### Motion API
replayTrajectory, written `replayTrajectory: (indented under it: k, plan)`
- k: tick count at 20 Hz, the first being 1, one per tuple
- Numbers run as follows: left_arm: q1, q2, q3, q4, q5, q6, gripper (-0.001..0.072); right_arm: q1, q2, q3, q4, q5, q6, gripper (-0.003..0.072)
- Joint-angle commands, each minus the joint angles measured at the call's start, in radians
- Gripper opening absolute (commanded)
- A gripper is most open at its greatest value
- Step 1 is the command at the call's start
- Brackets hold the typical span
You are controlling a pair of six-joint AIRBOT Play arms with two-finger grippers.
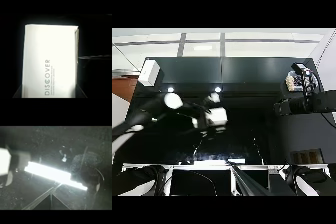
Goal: Fold the box and place the chain.
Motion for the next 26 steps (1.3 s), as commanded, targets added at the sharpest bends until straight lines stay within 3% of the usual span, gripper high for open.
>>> replayTrajectory:
  k: [1,3,6,9,12,18,23,24,26]
  plan:
    - [0.251,0.117,0.005,0.289,-0.057,-0.376,0.0201,0.000,0.000,0.000,0.003,0.002,0.000,0.0027]
    - [0.457,0.146,0.005,0.354,-0.055,-0.512,0.0201,0.000,0.000,0.000,0.003,0.010,0.000,0.0027]
    - [0.754,0.119,0.005,0.289,-0.003,-0.641,0.0201,0.000,0.000,0.000,0.003,0.031,0.000,0.0027]
    - [0.936,0.064,0.006,0.214,0.105,-0.641,0.0203,0.000,0.000,0.000,0.003,0.045,0.000,0.0027]
    - [0.993,-0.015,0.058,0.215,0.151,-0.605,0.0202,0.000,0.000,0.000,0.000,0.046,0.000,0.0027]
    - [0.966,-0.220,0.225,0.180,0.169,-0.389,0.0201,0.000,0.000,0.000,0.001,0.033,0.014,0.0027]
    - [0.949,-0.294,0.243,0.118,0.176,-0.306,0.0203,0.000,0.000,0.000,-0.001,0.039,0.022,0.0028]
    - [0.949,-0.303,0.243,0.105,0.178,-0.306,0.0248,0.000,0.000,0.000,-0.001,0.045,0.023,0.0028]
    - [0.949,-0.305,0.244,0.104,0.181,-0.317,0.0708,0.000,0.000,0.000,-0.002,0.045,0.023,0.0028]
